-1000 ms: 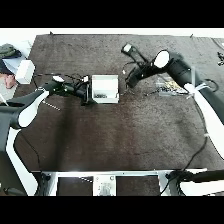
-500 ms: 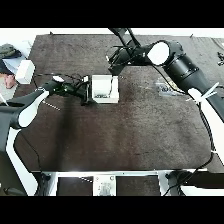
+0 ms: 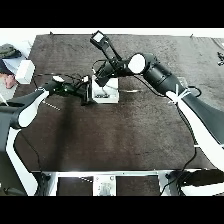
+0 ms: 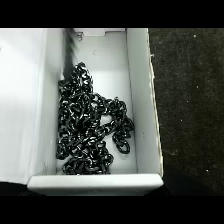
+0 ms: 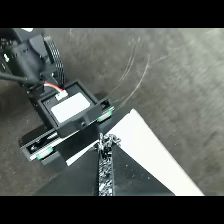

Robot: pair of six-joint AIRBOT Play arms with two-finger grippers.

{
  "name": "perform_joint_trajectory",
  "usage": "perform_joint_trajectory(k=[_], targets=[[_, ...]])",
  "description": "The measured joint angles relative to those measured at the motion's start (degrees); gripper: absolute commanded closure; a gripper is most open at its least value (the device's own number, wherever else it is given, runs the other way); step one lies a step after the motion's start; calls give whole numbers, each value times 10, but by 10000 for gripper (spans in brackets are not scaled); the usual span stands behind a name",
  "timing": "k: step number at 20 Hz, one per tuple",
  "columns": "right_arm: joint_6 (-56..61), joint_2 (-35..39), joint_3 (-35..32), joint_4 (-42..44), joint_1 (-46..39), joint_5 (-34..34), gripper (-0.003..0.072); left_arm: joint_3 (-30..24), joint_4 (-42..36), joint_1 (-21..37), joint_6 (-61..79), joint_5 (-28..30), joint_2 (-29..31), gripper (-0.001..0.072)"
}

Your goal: Fold the box and place the chain.

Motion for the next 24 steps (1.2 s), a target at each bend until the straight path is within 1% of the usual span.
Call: perform_joint_trajectory(k=[1, 2, 4, 7, 9, 11, 13, 15, 17, 18, 19, 21, 24], targets=[[9, -6, 0, -1, 1, 7, 452, 0, 0, 0, 0, 0, 0, 506], [17, -9, 0, -7, -1, 12, 427, 0, 0, 0, 0, 0, 0, 506], [40, -11, 0, -26, -12, 30, 425, 0, 0, 0, 0, 0, 0, 506], [80, 2, -10, -46, -49, 77, 426, 0, 0, 0, 0, 0, 0, 506], [106, 29, -46, -56, -84, 96, 426, 0, 0, 0, 0, 0, 0, 505], [135, 76, -112, -58, -125, 90, 426, 0, 0, 0, 0, 0, 0, 506], [173, 129, -201, -61, -170, 62, 425, 0, 0, 0, 0, 0, 0, 506], [224, 174, -292, -63, -219, 12, 425, 0, 0, 0, 0, 0, 0, 506], [270, 197, -369, -63, -259, -41, 424, 0, 0, 0, 0, 0, 0, 506], [289, 200, -395, -63, -275, -67, 424, 0, 0, 0, 0, 0, 0, 506], [308, 199, -419, -63, -290, -91, 424, 0, 0, 0, 0, 0, 0, 506], [337, 186, -443, -57, -309, -150, 424, 0, 0, 0, 0, 0, 0, 506], [359, 149, -452, -31, -321, -217, 408, 0, 0, 0, 0, 0, 0, 506]])
